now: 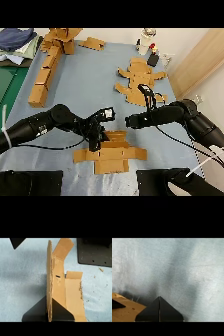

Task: Fold the box.

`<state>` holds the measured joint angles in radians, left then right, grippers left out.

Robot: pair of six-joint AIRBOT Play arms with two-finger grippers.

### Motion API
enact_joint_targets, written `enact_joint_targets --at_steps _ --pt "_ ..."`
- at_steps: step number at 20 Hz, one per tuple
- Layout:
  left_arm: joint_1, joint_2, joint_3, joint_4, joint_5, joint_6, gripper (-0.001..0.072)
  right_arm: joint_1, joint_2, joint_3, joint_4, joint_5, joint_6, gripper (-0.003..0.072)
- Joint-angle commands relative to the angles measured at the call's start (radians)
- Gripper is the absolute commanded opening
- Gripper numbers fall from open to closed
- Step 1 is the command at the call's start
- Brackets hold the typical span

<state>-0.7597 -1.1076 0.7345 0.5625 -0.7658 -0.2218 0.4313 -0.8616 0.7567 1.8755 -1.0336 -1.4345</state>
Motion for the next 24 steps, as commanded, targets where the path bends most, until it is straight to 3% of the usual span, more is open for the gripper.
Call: enact_joint_targets --at_steps 1,8,24 --pt "-0.014 0.052 -0.053 -0.006 0.041 -0.007 0.0013 0.001 0.000 -0.001 -0.014 0.014 0.006 0.0003" --pt "-0.100 0.052 -0.127 -0.017 0.140 0.005 0.0013 0.001 0.000 -0.001 -0.012 0.052 0.006 0.0003" --pt "-0.075 0.040 -0.152 -0.016 0.126 0.027 0.0014 0.001 0.000 -0.001 -0.009 0.054 0.006 0.0003"
